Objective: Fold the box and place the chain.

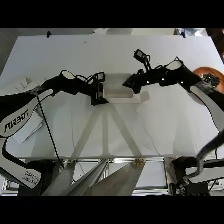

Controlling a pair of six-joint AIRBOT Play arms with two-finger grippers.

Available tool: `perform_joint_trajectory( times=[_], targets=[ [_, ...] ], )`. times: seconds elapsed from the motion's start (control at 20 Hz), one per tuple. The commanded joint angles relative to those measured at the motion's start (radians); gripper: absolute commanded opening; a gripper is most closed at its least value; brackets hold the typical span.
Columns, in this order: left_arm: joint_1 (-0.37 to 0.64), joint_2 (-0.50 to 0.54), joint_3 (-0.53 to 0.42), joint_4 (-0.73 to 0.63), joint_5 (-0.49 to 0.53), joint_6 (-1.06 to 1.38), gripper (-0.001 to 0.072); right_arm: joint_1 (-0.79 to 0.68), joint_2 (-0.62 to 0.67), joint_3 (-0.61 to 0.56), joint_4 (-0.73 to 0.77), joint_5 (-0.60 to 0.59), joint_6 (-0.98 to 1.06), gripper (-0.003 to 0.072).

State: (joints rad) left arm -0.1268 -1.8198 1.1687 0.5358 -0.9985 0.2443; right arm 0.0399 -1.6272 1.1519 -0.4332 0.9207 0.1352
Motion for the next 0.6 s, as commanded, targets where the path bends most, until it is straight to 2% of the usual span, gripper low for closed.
perform_joint_trajectory(
  times=[0.0, 0.25, 0.35, 0.55],
  targets=[
    [0.001, 0.001, 0.0, 0.0, 0.0, 0.0, 0.0277, 0.02, -0.042, 0.001, 0.048, -0.181, 0.101, 0.0006],
    [0.001, 0.001, 0.0, 0.0, 0.0, 0.0, 0.0277, 0.02, -0.1, 0.001, -0.189, -0.117, 0.273, 0.0006],
    [0.001, 0.001, 0.0, 0.0, 0.0, 0.0, 0.0277, 0.02, -0.104, 0.001, -0.194, -0.079, 0.277, 0.0006],
    [0.001, 0.001, 0.0, 0.0, 0.0, 0.0, 0.0277, 0.02, -0.079, 0.002, -0.106, -0.061, 0.274, 0.0007]
  ],
)
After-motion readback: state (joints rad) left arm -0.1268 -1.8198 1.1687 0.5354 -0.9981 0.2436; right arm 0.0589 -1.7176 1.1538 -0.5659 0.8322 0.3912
